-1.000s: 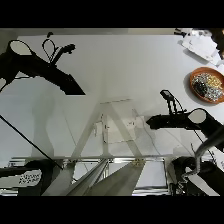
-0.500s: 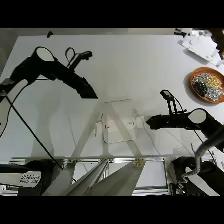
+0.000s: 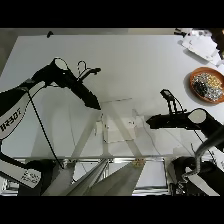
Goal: Fold the box and place the chain.
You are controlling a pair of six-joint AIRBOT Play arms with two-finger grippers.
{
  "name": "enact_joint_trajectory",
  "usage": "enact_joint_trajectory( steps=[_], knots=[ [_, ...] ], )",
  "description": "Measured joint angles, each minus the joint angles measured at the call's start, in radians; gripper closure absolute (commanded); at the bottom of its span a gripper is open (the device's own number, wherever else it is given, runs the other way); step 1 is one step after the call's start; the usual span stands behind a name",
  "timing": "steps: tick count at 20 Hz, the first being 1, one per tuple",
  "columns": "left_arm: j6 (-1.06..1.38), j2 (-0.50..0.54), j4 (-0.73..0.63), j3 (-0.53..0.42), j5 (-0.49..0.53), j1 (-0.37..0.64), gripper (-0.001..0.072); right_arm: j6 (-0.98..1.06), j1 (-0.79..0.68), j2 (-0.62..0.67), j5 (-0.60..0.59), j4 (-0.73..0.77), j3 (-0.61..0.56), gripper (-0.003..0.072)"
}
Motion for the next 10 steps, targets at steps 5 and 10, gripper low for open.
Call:
enact_joint_trajectory(
  steps=[5,10],
  knots=[
    [-0.016,-0.008,-0.037,0.0,-0.002,0.0,0.0173,0.0,0.0,0.0,-0.003,0.0,0.0,0.0671],
    [-0.024,-0.01,-0.038,0.0,-0.016,0.0,0.0172,0.014,0.0,0.0,-0.029,0.0,0.0,0.0672]
  ],
)
